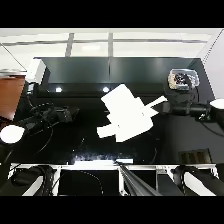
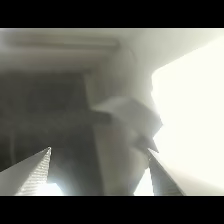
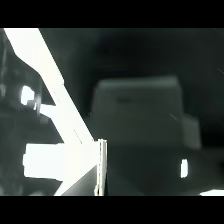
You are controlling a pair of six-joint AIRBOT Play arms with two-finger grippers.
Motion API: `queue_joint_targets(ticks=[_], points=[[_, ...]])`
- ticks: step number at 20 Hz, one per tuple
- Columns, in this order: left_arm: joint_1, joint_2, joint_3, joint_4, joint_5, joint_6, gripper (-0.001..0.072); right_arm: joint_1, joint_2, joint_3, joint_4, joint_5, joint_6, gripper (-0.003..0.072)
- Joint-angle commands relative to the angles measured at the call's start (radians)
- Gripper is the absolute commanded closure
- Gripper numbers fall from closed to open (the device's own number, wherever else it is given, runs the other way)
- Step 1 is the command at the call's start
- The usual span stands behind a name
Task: Fold the box and place the chain.
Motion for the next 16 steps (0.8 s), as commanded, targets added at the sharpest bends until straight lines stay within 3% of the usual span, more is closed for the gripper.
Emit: queue_joint_targets(ticks=[1, 4, 9, 16], points=[[0.000, -0.085, 0.000, -0.086, -0.066, 0.006, 0.0007, 0.141, 0.167, -0.164, 0.107, -0.225, -0.134, 0.0637], [0.018, -0.143, 0.005, -0.180, -0.116, 0.008, 0.0007, 0.246, 0.201, -0.239, 0.105, -0.321, -0.159, 0.0637], [0.083, -0.310, 0.027, -0.382, -0.414, 0.270, 0.0007, 0.337, 0.201, -0.275, 0.107, -0.408, -0.158, 0.0637], [0.093, -0.522, 0.050, -0.586, -0.430, 0.605, 0.0007, 0.337, 0.201, -0.275, 0.107, -0.408, -0.154, 0.0637]])
